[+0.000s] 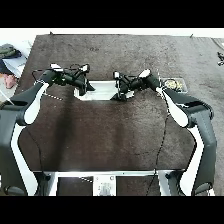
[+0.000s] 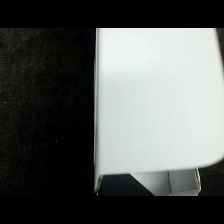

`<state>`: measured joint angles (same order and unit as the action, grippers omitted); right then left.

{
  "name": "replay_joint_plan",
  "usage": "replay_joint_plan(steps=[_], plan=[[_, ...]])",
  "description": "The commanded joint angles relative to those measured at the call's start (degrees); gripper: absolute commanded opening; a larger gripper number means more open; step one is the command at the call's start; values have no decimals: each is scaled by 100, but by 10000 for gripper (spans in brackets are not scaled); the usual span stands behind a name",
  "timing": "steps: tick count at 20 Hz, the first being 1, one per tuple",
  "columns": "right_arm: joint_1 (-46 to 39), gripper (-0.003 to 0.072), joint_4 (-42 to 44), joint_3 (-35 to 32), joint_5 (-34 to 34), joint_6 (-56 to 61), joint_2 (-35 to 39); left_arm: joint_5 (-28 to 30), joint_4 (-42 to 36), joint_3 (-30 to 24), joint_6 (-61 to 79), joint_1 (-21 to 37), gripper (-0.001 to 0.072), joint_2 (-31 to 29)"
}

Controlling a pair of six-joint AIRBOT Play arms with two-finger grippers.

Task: Fold the box and place the chain.

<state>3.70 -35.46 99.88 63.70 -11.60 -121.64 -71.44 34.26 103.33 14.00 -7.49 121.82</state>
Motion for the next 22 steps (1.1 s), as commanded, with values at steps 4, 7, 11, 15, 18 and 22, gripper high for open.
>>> replay_joint_plan(steps=[4, 7, 11, 15, 18, 22], plan=[[-4, 478, -13, -2, -9, -83, -13, 4, 2, -2, 0, 4, 12, -4], [-4, 373, -13, -2, -46, -81, -50, 4, 0, 0, 0, 4, 12, -4], [-4, 370, -13, 0, -74, -83, -63, 4, 2, 0, 0, 4, 12, -4], [-9, 253, -11, -2, -70, -81, -63, 7, 2, -2, 0, 4, 12, -4], [-9, 167, -11, -2, -72, -81, -63, 7, 0, -2, 0, 4, 12, -4], [-9, 166, -11, -2, -70, -81, -63, 7, 2, 0, 0, 4, 12, -4]])
